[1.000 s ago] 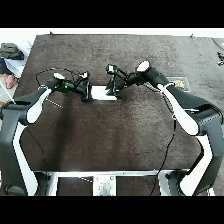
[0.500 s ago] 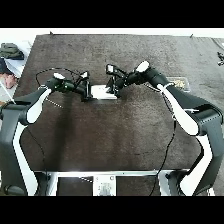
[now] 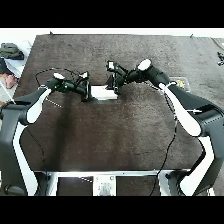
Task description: Fold the box and place the chain.
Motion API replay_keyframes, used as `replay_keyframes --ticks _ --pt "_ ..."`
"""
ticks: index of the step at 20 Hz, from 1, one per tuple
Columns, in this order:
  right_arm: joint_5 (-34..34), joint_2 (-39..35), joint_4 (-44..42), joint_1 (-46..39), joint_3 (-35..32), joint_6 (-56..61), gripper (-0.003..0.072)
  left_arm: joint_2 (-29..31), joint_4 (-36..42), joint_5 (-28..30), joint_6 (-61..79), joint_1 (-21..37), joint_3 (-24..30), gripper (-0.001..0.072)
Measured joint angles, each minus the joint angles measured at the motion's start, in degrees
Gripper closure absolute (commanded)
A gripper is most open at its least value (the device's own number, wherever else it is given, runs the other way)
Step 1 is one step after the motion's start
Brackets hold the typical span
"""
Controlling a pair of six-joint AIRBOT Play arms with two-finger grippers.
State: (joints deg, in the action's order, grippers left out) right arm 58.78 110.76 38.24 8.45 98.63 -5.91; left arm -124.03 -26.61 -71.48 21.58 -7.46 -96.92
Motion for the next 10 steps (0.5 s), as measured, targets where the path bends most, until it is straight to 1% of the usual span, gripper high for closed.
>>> replay_keyframes --ticks 5,10 --pt "-0.31 -0.17 0.76 0.00 0.00 0.11 0.0434 0.00 0.04 0.02 -0.04 0.00 0.00 0.0365" --pt "3.76 -0.42 0.33 0.02 0.00 0.98 0.0434 0.00 0.07 0.04 -0.07 0.00 0.00 0.0365"
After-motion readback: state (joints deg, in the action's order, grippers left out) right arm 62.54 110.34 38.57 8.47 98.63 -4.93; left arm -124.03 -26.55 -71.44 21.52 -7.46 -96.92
